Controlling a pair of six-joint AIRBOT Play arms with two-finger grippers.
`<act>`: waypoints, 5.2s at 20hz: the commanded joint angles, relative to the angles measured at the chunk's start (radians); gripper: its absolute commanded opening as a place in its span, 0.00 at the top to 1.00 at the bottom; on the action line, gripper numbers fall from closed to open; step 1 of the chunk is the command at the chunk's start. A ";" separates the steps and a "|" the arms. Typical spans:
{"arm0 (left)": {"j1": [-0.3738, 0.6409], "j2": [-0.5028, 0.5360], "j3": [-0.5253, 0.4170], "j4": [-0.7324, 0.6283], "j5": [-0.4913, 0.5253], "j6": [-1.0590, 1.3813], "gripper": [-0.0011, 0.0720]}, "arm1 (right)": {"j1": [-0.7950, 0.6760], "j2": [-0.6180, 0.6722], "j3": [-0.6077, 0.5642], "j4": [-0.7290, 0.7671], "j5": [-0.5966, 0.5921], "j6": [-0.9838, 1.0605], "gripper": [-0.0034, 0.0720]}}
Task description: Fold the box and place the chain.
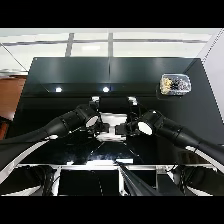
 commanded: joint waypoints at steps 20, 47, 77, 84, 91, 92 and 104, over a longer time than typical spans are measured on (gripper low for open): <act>0.000 -0.001 0.000 0.000 -0.002 0.000 0.94 | 0.042 -0.148 0.125 -0.082 0.108 0.062 0.56; 0.000 -0.001 0.000 0.000 -0.003 0.000 0.94 | 0.035 -0.214 0.156 -0.082 0.151 0.133 0.78; 0.000 -0.001 0.000 0.000 -0.005 0.000 0.94 | 0.036 -0.227 0.223 -0.068 0.227 0.106 0.55; 0.000 -0.001 0.000 0.000 -0.006 0.000 0.94 | 0.039 -0.256 0.223 -0.089 0.253 0.110 0.70; 0.000 -0.001 0.000 -0.003 -0.005 0.000 0.94 | 0.060 -0.256 0.223 -0.087 0.242 0.122 0.91; 0.000 -0.001 0.000 -0.004 -0.005 0.000 0.94 | 0.060 -0.256 0.223 -0.087 0.242 0.122 0.91; 0.000 -0.001 0.000 -0.003 -0.015 0.000 0.94 | 0.005 -0.041 0.224 -0.108 0.300 -0.066 0.36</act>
